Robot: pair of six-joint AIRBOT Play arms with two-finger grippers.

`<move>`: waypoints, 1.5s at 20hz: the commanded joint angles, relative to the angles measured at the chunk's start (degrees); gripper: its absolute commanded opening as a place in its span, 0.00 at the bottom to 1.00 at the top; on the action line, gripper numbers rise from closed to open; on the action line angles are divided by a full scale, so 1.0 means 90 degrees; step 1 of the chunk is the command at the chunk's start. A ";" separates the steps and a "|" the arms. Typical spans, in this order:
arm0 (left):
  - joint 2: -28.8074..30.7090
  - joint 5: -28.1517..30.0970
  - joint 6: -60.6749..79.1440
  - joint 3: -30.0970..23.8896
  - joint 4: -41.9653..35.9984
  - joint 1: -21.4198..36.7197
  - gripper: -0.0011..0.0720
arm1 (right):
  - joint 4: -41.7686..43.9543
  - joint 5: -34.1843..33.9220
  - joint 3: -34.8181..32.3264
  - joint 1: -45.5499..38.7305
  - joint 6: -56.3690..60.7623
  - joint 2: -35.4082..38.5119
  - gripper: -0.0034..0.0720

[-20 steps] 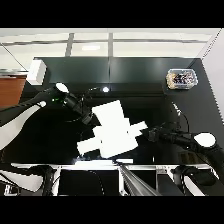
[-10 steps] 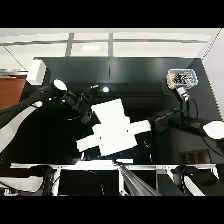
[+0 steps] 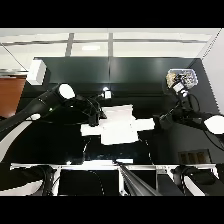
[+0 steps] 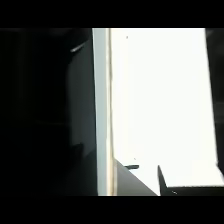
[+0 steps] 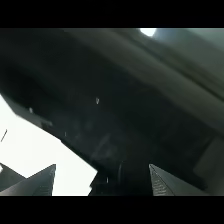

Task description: Fold the box and place the chain.

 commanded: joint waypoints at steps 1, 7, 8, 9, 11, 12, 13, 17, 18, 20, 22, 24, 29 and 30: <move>-0.0170 0.0330 0.0304 -0.0017 0.0182 -0.0211 0.05 | 0.0240 0.0294 -0.0155 0.0005 -0.0877 -0.0454 0.98; -0.0199 0.0430 0.0306 -0.0017 0.0185 -0.0206 0.05 | 0.1202 0.0797 -0.0427 0.0017 -0.4058 -0.0891 0.97; -0.0199 0.0425 0.0306 -0.0017 0.0180 -0.0206 0.05 | 0.1358 0.0799 -0.0471 0.0102 -0.4090 -0.0969 0.97; -0.0199 0.0413 0.0306 -0.0017 0.0180 -0.0206 0.05 | 0.1484 0.0792 -0.0520 0.0294 -0.4250 -0.1047 0.97; -0.0199 0.0415 0.0306 -0.0017 0.0180 -0.0206 0.05 | 0.1498 0.0690 -0.0610 0.0811 -0.4379 -0.1197 0.97; -0.0199 0.0408 0.0304 -0.0017 0.0180 -0.0206 0.05 | 0.1389 0.0561 -0.0636 0.1015 -0.4376 -0.1287 0.97; -0.0199 0.0376 0.0304 -0.0017 0.0177 -0.0206 0.05 | 0.1290 0.0396 -0.0656 0.1166 -0.4374 -0.1382 0.97; -0.0194 0.0323 0.0304 -0.0017 0.0177 -0.0206 0.05 | 0.1253 0.0313 -0.0695 0.1394 -0.4393 -0.1661 0.97; -0.0194 0.0323 0.0304 -0.0017 0.0177 -0.0206 0.05 | 0.1256 0.0282 -0.0726 0.1447 -0.4422 -0.1695 0.97; -0.0194 0.0323 0.0304 -0.0017 0.0177 -0.0206 0.05 | 0.1270 0.0124 -0.0772 0.1579 -0.4422 -0.1707 0.97; -0.0194 0.0318 0.0304 -0.0017 0.0175 -0.0206 0.05 | 0.1333 -0.0015 -0.0777 0.1634 -0.4422 -0.1707 0.97; -0.0194 0.0318 0.0304 -0.0017 0.0175 -0.0206 0.05 | 0.1593 -0.0136 -0.0777 0.1634 -0.4425 -0.1715 0.97; -0.0194 0.0321 0.0304 -0.0017 0.0175 -0.0206 0.05 | 0.2106 -0.0551 -0.0777 0.1639 -0.4665 -0.1734 0.97; -0.0194 0.0321 0.0304 -0.0017 0.0175 -0.0206 0.05 | 0.2222 -0.0539 -0.0775 0.1639 -0.4758 -0.1732 0.97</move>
